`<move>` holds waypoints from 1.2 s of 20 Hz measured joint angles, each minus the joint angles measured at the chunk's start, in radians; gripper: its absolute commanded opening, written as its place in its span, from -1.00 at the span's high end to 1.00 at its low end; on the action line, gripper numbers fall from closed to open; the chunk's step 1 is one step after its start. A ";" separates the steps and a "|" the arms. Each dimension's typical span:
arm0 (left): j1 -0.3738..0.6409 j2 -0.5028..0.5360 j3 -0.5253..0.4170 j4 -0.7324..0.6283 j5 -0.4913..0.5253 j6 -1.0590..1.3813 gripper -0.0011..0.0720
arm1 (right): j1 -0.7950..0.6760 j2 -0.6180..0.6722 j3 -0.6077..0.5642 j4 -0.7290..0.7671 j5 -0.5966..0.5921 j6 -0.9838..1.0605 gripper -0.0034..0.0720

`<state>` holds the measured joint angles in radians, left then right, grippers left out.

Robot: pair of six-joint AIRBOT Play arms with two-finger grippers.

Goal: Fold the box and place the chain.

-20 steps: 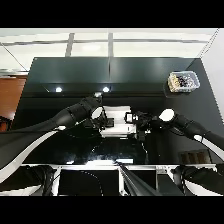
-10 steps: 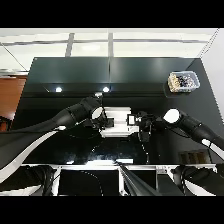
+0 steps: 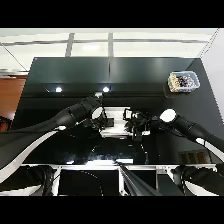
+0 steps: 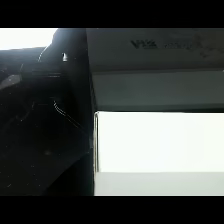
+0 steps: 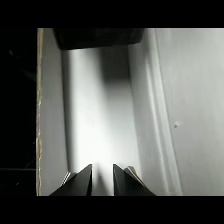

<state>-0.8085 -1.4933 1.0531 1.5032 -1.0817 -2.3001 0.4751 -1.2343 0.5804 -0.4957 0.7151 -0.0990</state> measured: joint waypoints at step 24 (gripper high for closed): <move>0.005 0.000 0.000 -0.027 0.000 0.000 0.90 | -0.532 0.029 -0.029 -0.274 0.361 1.402 0.87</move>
<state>-0.8036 -1.4937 1.0531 1.4757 -1.0817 -2.3001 -0.0566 -1.2049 0.5510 -0.7692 1.0763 1.3029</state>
